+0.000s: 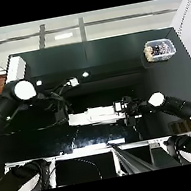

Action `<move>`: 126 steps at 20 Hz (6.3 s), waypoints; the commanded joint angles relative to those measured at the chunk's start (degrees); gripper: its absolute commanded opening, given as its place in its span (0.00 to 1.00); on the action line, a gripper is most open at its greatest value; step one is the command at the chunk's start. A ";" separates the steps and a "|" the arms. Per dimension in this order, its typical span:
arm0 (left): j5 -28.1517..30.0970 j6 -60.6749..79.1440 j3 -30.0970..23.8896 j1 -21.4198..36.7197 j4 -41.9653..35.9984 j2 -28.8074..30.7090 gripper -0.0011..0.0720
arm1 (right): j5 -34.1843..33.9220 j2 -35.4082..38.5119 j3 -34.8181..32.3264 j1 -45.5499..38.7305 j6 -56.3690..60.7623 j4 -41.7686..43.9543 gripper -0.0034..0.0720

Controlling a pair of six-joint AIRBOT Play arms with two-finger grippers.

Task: Fold the box and place the chain.

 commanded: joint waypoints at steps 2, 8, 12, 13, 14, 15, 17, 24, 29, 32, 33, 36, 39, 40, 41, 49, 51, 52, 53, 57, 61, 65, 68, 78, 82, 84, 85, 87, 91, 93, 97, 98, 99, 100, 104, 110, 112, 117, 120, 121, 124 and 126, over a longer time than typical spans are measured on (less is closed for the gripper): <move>-7.41 -5.14 -4.72 0.42 -12.26 4.66 0.05 | 0.68 -0.02 0.00 0.02 -0.04 0.04 0.58; 21.68 -5.03 -20.74 -7.02 -31.32 5.79 0.05 | 0.70 -0.02 0.07 0.04 -0.02 0.04 0.58; 44.33 1.84 -21.92 -9.44 -40.11 5.66 0.05 | 0.68 -0.02 0.07 0.04 -0.02 0.04 0.58; 48.43 3.39 -21.92 -9.44 -42.14 5.29 0.05 | 0.68 -0.02 0.07 0.04 -0.02 0.04 0.58; 52.33 3.78 -21.92 -9.44 -43.91 4.63 0.05 | 0.68 -0.02 0.07 0.04 -0.02 0.04 0.58; 54.58 4.02 -21.88 -9.44 -45.03 3.78 0.05 | 0.70 -0.02 0.07 0.04 -0.02 0.04 0.58; 55.91 4.04 -21.88 -9.44 -45.59 1.79 0.05 | 0.68 -0.02 0.07 0.04 -0.02 0.04 0.58; 52.54 4.02 -21.88 -9.51 -45.59 -4.39 0.05 | 0.68 -0.02 0.04 0.04 -0.02 0.04 0.58; 47.74 4.24 -21.86 -9.42 -45.13 -6.99 0.05 | 0.68 -0.02 0.07 0.04 -0.02 0.04 0.58; 45.55 4.24 -21.22 -8.37 -41.59 -6.45 0.05 | 0.66 -0.02 0.04 0.04 -0.02 0.04 0.58; 44.87 4.22 -20.28 -7.54 -39.95 -5.77 0.05 | 0.66 -0.02 0.04 0.04 -0.04 0.04 0.58; 39.71 3.93 -16.85 -3.28 -33.75 -1.90 0.07 | 0.66 -0.02 0.07 0.04 -0.02 0.04 0.58; 30.45 2.58 -16.06 2.91 -28.55 2.93 0.99 | 0.68 -0.02 0.07 0.02 -0.02 0.04 0.58; 26.56 0.98 -16.06 4.90 -25.40 3.80 0.97 | 0.66 -0.02 0.07 0.04 -0.02 0.04 0.58; 21.84 0.52 -16.06 6.71 -22.27 4.20 0.97 | 0.66 -0.02 0.04 0.04 -0.02 0.04 0.58; 16.00 30.36 -21.09 3.80 -15.28 3.78 0.97 | 0.70 -0.02 0.04 0.04 -0.02 0.04 0.58; 22.34 34.73 -21.97 0.33 -15.32 3.08 0.97 | 0.68 -0.02 0.07 0.04 -0.02 0.04 0.58; 25.07 34.82 -21.97 -1.27 -15.63 2.36 0.95 | 0.70 -0.02 0.04 0.04 -0.02 0.04 0.58; 27.76 34.82 -21.97 -2.95 -15.78 1.49 0.95 | 0.68 -0.02 0.04 0.04 -0.02 0.04 0.58; 31.10 34.75 -21.88 -6.82 -15.74 -2.40 0.91 | 0.72 -0.02 0.04 0.04 -0.02 0.07 0.58; 32.26 34.14 -21.88 -6.97 -16.39 -2.54 0.70 | 0.72 -0.02 0.04 0.04 -0.02 0.07 0.58; 34.60 34.14 -21.86 -6.93 -17.42 -2.54 0.70 | 0.94 -0.02 0.04 0.04 -0.02 0.07 0.58; 35.63 34.14 -21.86 -6.93 -17.44 -2.54 0.70 | 0.94 -0.02 0.07 0.04 -0.02 0.07 0.58; 35.63 37.48 -21.86 -9.22 -26.01 -2.56 0.38 | 0.92 -0.02 0.04 0.04 -0.02 0.07 0.58; 35.63 37.44 -21.88 -9.25 -26.71 -2.58 0.31 | 0.92 -0.02 0.04 0.04 -0.02 0.07 0.58; 35.63 37.44 -21.88 -9.25 -29.27 -2.93 0.19 | 0.92 -0.02 0.04 0.04 -0.02 0.07 0.58; 35.63 37.44 -21.88 -9.25 -31.23 -3.41 0.18 | 0.92 -0.02 0.07 0.04 -0.02 0.07 0.58; 36.04 37.46 -21.86 -9.25 -33.77 -4.57 0.12 | 0.90 -0.02 0.04 0.04 -0.02 0.04 0.58; 40.41 37.44 -21.86 -11.17 -33.92 -6.01 0.10 | 0.90 -0.02 0.04 0.04 -0.02 0.07 0.58; 40.98 37.44 -21.86 -12.17 -33.90 -6.03 0.11 | 0.90 -0.02 0.04 0.04 -0.02 0.07 0.58; 40.98 37.16 -21.86 -12.28 -33.68 -6.01 0.11 | 0.90 -0.02 0.04 0.04 -0.02 0.07 0.58; 40.98 37.16 -21.86 -12.31 -33.68 -6.01 0.12 | 0.90 -0.02 0.04 0.04 -0.02 0.04 0.58; 40.96 37.16 -21.86 -12.35 -33.68 -6.01 0.22 | 0.90 -0.02 0.04 0.04 -0.02 0.07 0.58; 40.96 37.16 -21.86 -12.35 -33.70 -6.01 0.40 | 0.90 -0.02 0.04 0.04 -0.02 0.07 0.58; 40.00 37.18 -21.86 -12.35 -33.68 -6.01 0.31 | 0.90 -0.02 0.04 0.04 -0.02 0.07 0.58; 39.60 36.96 -21.86 -12.20 -31.34 -4.92 0.05 | 0.90 -0.02 0.07 0.04 -0.02 0.07 0.58; 39.56 31.87 -21.86 -11.41 -28.20 -2.47 0.05 | 0.90 -0.02 0.04 0.04 -0.02 0.04 0.58; 33.07 4.22 -21.88 -0.09 -17.79 9.42 0.05 | 0.90 -0.02 0.04 0.04 -0.02 0.04 0.58; 20.46 2.84 -21.88 9.90 -17.79 15.04 0.06 | 0.90 -0.02 0.04 0.04 -0.02 0.04 0.58; 16.68 2.82 -21.88 12.94 -17.90 16.06 0.06 | 0.90 -0.02 0.04 0.04 -0.02 0.07 0.58; 13.62 -8.74 -22.88 20.06 -15.96 15.96 0.05 | 0.90 -0.02 0.04 0.04 -0.02 0.04 0.58; 16.48 -24.83 -25.24 24.70 -11.56 14.78 0.05 | 0.90 -0.02 0.07 0.04 -0.02 0.04 0.58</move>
